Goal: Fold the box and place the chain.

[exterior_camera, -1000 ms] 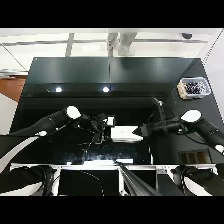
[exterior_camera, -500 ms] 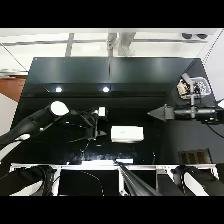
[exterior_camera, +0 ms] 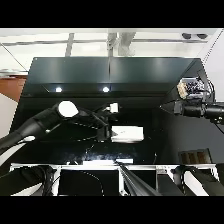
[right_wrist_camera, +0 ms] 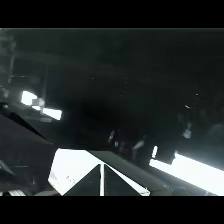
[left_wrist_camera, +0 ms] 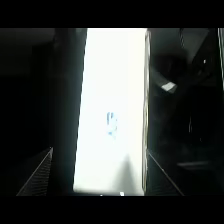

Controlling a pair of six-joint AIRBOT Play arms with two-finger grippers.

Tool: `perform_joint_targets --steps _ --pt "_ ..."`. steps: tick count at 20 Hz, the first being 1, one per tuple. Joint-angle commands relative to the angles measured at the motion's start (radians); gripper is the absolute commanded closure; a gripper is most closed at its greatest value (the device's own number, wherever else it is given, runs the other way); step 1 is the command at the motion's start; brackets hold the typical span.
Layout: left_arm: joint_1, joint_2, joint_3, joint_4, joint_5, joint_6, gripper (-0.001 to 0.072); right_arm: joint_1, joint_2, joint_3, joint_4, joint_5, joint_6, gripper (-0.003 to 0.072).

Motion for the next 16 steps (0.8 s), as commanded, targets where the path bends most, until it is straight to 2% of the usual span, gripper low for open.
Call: perform_joint_targets --steps 1,7,16 --pt "-0.104 -0.084 0.060 0.002 0.109 -0.053 -0.0004 -0.006 0.000 0.000 -0.024 -0.016 -0.003 0.0647" --pt "-0.147 -0.151 0.077 0.011 0.155 -0.060 -0.0004 -0.006 0.000 0.000 -0.030 -0.014 -0.003 0.0647" --pt "-0.147 -0.154 0.077 0.011 0.109 -0.062 -0.0005 -0.006 0.000 0.000 -0.033 -0.010 -0.003 0.0647"
